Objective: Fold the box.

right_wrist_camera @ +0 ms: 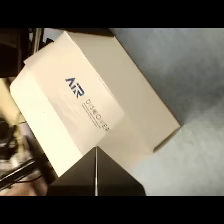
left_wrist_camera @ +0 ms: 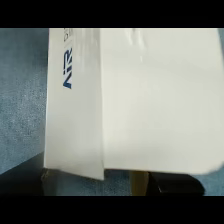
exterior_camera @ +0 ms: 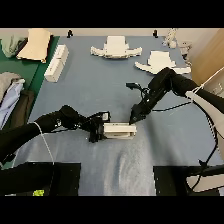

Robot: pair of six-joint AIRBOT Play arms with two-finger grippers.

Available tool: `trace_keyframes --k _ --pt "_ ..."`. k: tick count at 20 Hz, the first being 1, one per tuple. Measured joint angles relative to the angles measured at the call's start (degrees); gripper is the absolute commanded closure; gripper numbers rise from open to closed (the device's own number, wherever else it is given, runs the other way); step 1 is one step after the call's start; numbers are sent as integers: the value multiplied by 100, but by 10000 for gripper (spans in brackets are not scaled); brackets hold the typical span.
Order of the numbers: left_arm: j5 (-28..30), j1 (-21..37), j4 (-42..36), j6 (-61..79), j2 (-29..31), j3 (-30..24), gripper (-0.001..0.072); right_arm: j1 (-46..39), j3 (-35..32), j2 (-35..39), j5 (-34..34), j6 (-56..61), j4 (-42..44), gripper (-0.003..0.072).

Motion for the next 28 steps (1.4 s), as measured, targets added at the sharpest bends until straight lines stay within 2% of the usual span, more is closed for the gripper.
trace_keyframes --k 3,9,10,11,12,13,14,16,18,28 --pt "0 0 0 0 0 0 215 468 -555 675 1097 -479 -157 683" --pt "2 0 0 0 0 0 215 1447 -2317 2334 3635 -1497 -330 673" --pt "2 0 0 0 0 0 215 1598 -2575 2581 4022 -1709 -337 608" --pt "0 0 0 0 0 0 215 1731 -2778 2796 4350 -1926 -339 454" --pt "2 0 -2 -2 0 0 215 1836 -2916 2951 4586 -2122 -345 336" --pt "4 0 -2 -4 0 0 215 1917 -3023 3080 4787 -2341 -356 286" --pt "2 0 -2 -4 0 0 215 1971 -3093 3161 4935 -2549 -358 252" --pt "2 0 -2 -4 0 0 215 2048 -3187 3226 5128 -3025 -365 248" --pt "2 0 -2 -4 0 0 215 2081 -3235 3200 5259 -3477 -367 111" --pt "4 0 -2 -4 0 2 215 2120 -3248 2835 5541 -4981 -376 110"
